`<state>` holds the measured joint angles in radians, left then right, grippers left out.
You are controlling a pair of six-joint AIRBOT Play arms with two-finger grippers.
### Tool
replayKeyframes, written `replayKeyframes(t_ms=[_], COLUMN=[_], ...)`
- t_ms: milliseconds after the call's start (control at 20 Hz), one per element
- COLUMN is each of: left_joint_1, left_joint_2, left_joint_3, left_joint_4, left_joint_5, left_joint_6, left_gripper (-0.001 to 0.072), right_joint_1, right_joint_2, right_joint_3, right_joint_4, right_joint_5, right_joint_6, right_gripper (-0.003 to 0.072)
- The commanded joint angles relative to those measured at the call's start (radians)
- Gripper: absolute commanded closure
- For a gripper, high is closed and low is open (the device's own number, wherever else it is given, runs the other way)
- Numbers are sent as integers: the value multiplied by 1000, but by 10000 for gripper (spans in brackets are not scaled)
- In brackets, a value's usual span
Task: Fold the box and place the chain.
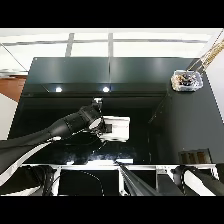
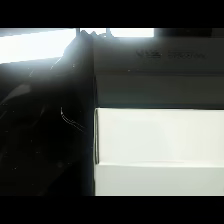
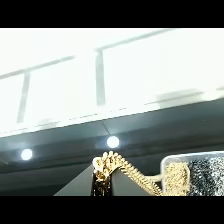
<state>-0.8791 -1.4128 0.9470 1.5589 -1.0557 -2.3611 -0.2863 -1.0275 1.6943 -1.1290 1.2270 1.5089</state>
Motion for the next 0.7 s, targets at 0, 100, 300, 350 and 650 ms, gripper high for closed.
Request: replayKeyframes(t_ms=[0,100,300,350,650], left_joint_1=[1,1,1,1,1], left_joint_2=[0,0,0,0,0], left_joint_3=[0,0,0,0,0], left_joint_4=[-1,-1,0,0,0], left_joint_5=[0,0,0,0,0], left_joint_6=[0,0,0,0,0], left_gripper=[677,677,677,677,677], right_joint_1=[3,35,166,204,444], right_joint_2=[110,148,200,209,211], right_joint_3=[-2,-34,-187,-239,-545], right_joint_4=[60,83,85,86,222], right_joint_5=[159,200,326,340,253], right_joint_6=[-58,-79,-101,-102,-174], right_gripper=[646,646,646,646,646])
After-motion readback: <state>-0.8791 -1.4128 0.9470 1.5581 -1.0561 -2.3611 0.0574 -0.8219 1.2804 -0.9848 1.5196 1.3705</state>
